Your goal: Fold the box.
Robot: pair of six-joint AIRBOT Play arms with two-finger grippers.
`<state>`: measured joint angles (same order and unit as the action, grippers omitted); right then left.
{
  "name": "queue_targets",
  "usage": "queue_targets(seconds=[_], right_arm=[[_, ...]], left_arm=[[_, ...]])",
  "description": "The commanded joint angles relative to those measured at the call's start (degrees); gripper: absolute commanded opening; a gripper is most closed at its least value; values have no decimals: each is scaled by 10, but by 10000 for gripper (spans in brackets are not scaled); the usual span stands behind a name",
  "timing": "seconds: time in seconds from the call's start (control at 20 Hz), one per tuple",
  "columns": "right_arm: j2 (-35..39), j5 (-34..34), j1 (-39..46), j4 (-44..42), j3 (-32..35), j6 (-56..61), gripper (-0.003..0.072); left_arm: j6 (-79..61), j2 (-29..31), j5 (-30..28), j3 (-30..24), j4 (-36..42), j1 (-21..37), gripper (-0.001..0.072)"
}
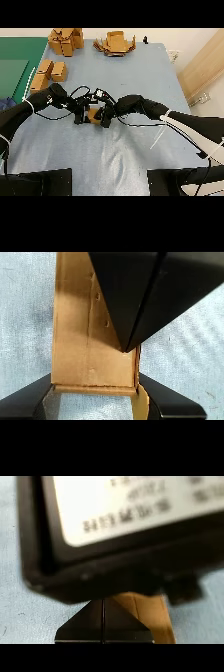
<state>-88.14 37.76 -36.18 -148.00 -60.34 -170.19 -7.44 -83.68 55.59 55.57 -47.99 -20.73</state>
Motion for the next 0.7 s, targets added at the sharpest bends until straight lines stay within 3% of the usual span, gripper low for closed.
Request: queue_targets(seconds=[0.0,0.2,0.3,0.35,0.45,0.55,0.65], right_arm=[[7,-2,2,2,-11,0,1],[40,-2,3,13,-33,7,1],[64,11,11,79,-33,104,0],[78,24,18,145,-33,181,-1],[113,49,39,302,-29,337,0],[153,55,61,389,-16,409,-1],[194,54,92,414,7,434,-1]], left_arm=[[0,0,0,0,0,0,396],[0,0,-1,0,0,0,395],[0,0,-1,0,0,0,395],[1,1,-6,0,0,0,355],[28,2,-19,6,1,1,27],[104,4,-51,20,2,2,19],[219,13,-121,34,-2,10,17]])
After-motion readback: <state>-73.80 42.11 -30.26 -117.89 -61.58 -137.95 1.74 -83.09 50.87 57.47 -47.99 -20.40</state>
